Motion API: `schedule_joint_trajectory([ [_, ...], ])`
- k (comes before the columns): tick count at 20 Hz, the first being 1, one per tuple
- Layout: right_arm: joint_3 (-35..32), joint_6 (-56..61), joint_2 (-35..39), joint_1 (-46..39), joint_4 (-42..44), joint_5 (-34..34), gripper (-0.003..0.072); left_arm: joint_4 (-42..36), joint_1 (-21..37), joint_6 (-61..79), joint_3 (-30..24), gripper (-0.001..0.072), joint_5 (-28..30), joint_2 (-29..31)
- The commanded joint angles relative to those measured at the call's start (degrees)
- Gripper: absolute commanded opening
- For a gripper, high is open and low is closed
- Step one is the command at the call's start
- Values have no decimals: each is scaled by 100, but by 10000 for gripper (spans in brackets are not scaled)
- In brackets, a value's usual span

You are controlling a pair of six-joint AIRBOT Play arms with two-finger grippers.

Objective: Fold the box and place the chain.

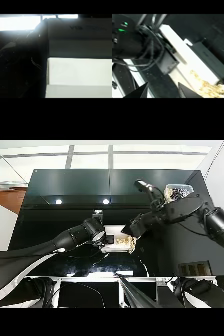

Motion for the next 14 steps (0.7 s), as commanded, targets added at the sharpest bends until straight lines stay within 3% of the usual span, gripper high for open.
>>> schedule_joint_trajectory([
  [1, 190, -216, 96, -772, -76, -625, 437, 0, -4, 2, 4, 29, 2, -2],
  [4, 232, -979, 306, -2120, -302, -772, 435, -57, -4, 2, 4, 29, 2, -2],
  [6, 4, -1342, 302, -2835, -822, -385, 436, -61, -4, 2, 4, 29, 4, -2],
  [8, -490, -1998, 262, -3132, -920, 208, 436, -59, -4, 7, 4, 30, 0, -2],
  [10, -874, -2627, 131, -2911, -870, 205, 440, -59, -4, 7, 4, 29, 4, -2],
  [11, -1064, -3101, 81, -2647, -918, 273, 618, -59, -2, 7, 4, 30, 7, -2],
  [12, -1215, -3547, 44, -2378, -979, 461, 705, -55, 2, 7, 4, 30, 9, -2],
  [14, -1484, -4070, 11, -1840, -990, 1222, 705, -57, 7, 7, 4, 29, 9, -2],
])
